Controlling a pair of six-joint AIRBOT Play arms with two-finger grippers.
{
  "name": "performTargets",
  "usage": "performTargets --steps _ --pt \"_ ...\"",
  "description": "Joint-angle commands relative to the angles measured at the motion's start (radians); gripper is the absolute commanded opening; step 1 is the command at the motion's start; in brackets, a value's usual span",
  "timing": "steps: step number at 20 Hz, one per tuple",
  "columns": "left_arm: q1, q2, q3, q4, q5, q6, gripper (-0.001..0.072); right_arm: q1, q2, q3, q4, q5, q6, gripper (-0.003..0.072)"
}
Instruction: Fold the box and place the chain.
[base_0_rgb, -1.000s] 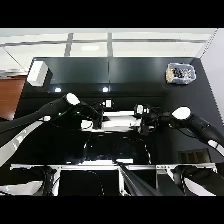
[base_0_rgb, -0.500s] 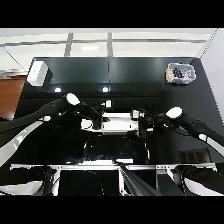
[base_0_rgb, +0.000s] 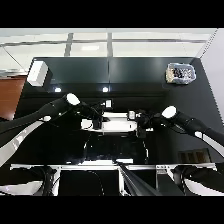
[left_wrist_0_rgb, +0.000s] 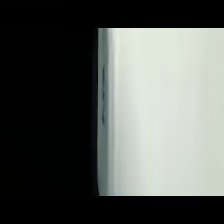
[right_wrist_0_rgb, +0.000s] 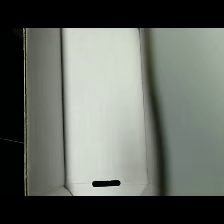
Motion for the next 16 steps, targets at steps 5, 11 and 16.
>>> performTargets --steps 5,11,16 --pt "-0.001 0.000 0.001 0.001 0.001 0.001 0.0024 0.002 -0.003 0.002 -0.032 -0.003 0.027 0.0580" --pt "0.009 0.026 0.001 0.010 -0.031 -0.051 0.0127 0.002 -0.003 0.002 -0.032 -0.003 0.027 0.0528" --pt "0.109 0.200 0.001 0.252 -0.145 -0.465 0.0661 0.002 -0.003 0.002 -0.032 -0.002 0.027 0.0202"
